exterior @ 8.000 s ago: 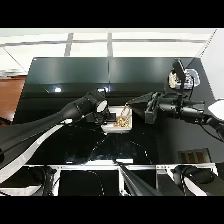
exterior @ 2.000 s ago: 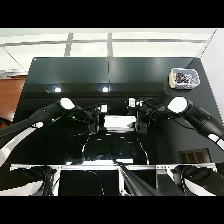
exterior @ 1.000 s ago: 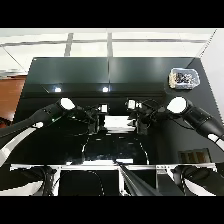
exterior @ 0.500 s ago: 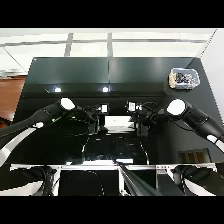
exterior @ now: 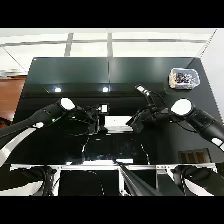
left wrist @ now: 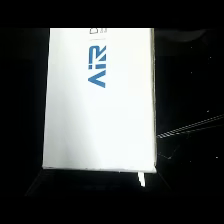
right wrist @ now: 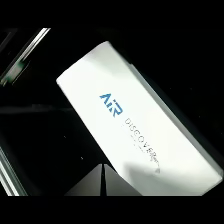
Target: Fold the box and place the chain.
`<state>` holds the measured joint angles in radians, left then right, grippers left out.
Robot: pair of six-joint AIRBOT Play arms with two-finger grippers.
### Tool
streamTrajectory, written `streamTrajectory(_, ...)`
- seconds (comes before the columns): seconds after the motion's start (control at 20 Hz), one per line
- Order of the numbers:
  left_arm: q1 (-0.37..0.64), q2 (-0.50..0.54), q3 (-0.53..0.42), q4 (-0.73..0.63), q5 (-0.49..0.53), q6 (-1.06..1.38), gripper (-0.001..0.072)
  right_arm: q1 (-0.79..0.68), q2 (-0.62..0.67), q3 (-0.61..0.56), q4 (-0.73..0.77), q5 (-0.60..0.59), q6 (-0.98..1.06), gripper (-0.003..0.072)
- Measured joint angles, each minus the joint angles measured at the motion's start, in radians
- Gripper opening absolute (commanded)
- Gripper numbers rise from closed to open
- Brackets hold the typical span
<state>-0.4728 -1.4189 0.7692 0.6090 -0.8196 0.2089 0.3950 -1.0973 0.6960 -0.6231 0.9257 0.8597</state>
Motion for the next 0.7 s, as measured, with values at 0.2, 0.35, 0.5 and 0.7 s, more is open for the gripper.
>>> streamTrajectory(0.2,0.000,0.000,0.000,0.000,0.000,0.001,0.0480,-0.002,-0.080,-0.004,0.019,-0.031,0.117,0.0015)
streamTrajectory(0.35,0.000,0.000,0.000,0.001,0.002,0.002,0.0480,-0.002,-0.124,-0.004,0.022,-0.041,0.148,0.0015)
streamTrajectory(0.5,0.000,0.000,0.000,0.002,0.002,0.002,0.0480,-0.002,-0.140,-0.005,0.016,-0.041,0.163,0.0015)
streamTrajectory(0.7,0.000,0.000,0.000,-0.003,0.000,-0.002,0.0480,-0.008,-0.132,0.010,-0.006,-0.020,0.159,0.0015)
